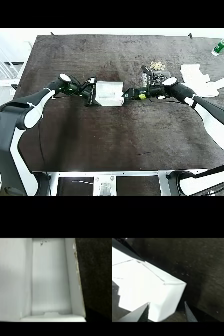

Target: Fold the box and place the chain.

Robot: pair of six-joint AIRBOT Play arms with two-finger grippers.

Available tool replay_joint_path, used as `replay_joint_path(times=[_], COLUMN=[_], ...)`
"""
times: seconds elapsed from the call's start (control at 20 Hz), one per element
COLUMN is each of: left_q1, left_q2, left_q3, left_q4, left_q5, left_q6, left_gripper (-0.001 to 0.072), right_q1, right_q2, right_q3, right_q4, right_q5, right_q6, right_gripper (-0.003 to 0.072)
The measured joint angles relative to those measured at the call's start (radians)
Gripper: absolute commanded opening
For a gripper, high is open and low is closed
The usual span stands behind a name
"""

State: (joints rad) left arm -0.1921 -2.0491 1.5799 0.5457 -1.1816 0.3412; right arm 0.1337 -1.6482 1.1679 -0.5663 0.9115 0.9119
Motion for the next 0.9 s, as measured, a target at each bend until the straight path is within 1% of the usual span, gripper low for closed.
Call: replay_joint_path(times=[0.3, 0.6, 0.9], left_q1=[0.0, 0.0, 0.0], left_q2=[0.0, 0.0, 0.0], left_q3=[0.0, 0.0, 0.0], left_q4=[0.0, 0.0, 0.0], left_q5=[0.0, 0.0, 0.0], left_q6=[0.0, 0.0, -0.001], left_gripper=[0.0479, 0.0479, 0.0479], right_q1=[0.037, 0.071, 0.107], right_q2=[0.0, 0.0, -0.006], right_q3=[0.028, 0.049, 0.108], right_q4=[-0.003, -0.109, -0.218], right_q5=[-0.026, -0.026, -0.03], right_q6=[0.025, 0.134, 0.229], right_gripper=[0.0537, 0.0537, 0.0537])
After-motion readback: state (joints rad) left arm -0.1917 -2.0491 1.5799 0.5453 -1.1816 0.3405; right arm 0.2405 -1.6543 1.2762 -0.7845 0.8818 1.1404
